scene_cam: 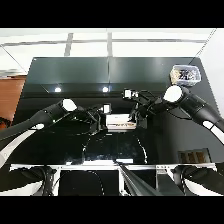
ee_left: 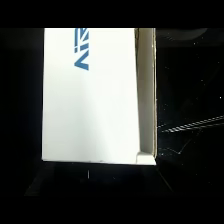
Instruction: Fold the box and place the chain.
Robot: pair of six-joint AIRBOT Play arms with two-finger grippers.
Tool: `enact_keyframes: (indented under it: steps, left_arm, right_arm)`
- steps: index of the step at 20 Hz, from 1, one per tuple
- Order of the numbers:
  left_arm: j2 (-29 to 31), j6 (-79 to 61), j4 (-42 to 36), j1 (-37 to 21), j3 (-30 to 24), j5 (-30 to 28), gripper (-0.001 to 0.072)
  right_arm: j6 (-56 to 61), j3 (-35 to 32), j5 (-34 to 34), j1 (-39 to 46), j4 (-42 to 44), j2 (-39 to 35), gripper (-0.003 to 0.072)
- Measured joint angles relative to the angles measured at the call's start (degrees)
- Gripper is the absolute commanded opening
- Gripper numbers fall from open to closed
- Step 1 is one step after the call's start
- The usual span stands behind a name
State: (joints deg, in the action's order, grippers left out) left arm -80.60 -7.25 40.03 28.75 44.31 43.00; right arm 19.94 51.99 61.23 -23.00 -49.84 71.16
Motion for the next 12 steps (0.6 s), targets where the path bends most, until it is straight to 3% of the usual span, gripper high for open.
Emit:
enact_keyframes:
  steps: [8, 9, 12]
  left_arm:
    - [0.02, -0.17, 0.02, 0.02, 0.0, 0.02, 0.0225]
    - [0.02, -0.17, 0.02, 0.02, 0.0, 0.02, 0.0226]
    - [0.02, -0.07, 0.0, 0.02, 0.0, 0.02, 0.0225]
  right_arm:
    - [0.17, 0.0, 1.51, 0.0, -0.04, 0.02, 0.0153]
    - [0.22, 0.0, 1.6, 0.0, -0.04, 0.02, 0.0204]
    - [0.48, -0.07, 2.4, 0.0, -0.48, 0.02, 0.0212]
